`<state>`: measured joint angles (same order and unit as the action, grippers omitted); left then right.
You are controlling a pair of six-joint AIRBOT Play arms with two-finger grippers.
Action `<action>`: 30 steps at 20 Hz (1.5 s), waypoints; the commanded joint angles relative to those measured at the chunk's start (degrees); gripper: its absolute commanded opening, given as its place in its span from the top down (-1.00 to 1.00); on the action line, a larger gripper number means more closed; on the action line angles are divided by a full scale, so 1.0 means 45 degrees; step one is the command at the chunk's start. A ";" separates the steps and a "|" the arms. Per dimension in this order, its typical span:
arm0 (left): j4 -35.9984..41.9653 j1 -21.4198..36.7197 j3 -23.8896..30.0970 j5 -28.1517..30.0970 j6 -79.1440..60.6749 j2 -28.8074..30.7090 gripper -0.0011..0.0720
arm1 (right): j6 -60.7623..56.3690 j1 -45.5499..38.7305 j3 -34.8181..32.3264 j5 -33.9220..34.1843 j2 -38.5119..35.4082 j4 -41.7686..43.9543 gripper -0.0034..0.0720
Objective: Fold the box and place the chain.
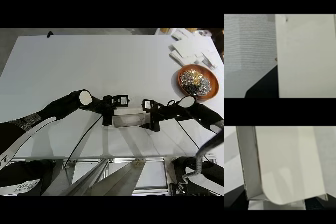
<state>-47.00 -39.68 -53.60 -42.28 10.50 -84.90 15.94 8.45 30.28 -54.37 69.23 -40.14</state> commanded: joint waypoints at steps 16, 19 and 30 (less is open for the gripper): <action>0.0005 -0.0010 -0.0010 0.0015 0.0005 0.0010 0.94 | 0.0287 0.0039 -0.0544 0.0325 0.0311 0.1156 -0.83; 0.0000 -0.0010 -0.0010 0.0015 0.0005 0.0010 0.94 | 0.0515 0.0039 -0.0544 0.0384 0.0520 0.1205 -0.79; 0.0000 -0.0010 -0.0010 0.0015 0.0005 0.0010 0.94 | 0.0520 0.0039 -0.0544 0.0515 0.0675 0.0578 0.07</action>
<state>-47.00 -39.70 -53.60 -42.22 10.52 -84.90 18.44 8.56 27.88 -52.34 72.07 -36.45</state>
